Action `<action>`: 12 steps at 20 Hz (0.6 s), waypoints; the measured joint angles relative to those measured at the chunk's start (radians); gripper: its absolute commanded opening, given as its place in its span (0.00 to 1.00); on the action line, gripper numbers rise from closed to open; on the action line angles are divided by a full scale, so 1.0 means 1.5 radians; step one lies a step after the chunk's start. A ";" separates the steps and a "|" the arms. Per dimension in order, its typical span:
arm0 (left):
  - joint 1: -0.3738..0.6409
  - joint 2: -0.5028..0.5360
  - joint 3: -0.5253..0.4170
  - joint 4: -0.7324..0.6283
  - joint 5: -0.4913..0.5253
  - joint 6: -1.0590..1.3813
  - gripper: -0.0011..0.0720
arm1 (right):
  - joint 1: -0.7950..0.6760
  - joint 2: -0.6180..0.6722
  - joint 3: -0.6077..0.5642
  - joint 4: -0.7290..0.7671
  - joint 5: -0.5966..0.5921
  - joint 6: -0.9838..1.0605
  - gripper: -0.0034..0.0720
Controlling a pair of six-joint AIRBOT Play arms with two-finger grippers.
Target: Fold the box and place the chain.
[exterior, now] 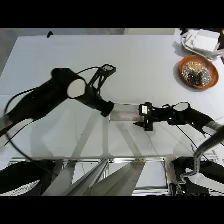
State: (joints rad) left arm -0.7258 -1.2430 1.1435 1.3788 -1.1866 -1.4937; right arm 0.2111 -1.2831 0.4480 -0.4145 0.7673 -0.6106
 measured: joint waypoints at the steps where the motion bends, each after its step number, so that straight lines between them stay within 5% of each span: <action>1: 0.014 0.029 -0.028 -0.010 0.009 0.097 0.96 | 0.000 0.000 0.000 0.000 0.000 0.000 0.60; 6: 0.106 0.097 -0.185 -0.166 0.042 0.629 0.97 | 0.000 0.000 0.000 0.000 0.000 0.000 0.60; 12: 0.181 0.004 -0.255 -0.319 0.090 0.916 0.98 | 0.000 0.000 0.000 0.000 0.000 0.000 0.60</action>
State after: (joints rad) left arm -0.4538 -1.2369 0.7612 0.8997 -1.0512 -0.1196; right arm 0.2111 -1.2831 0.4480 -0.4145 0.7677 -0.6109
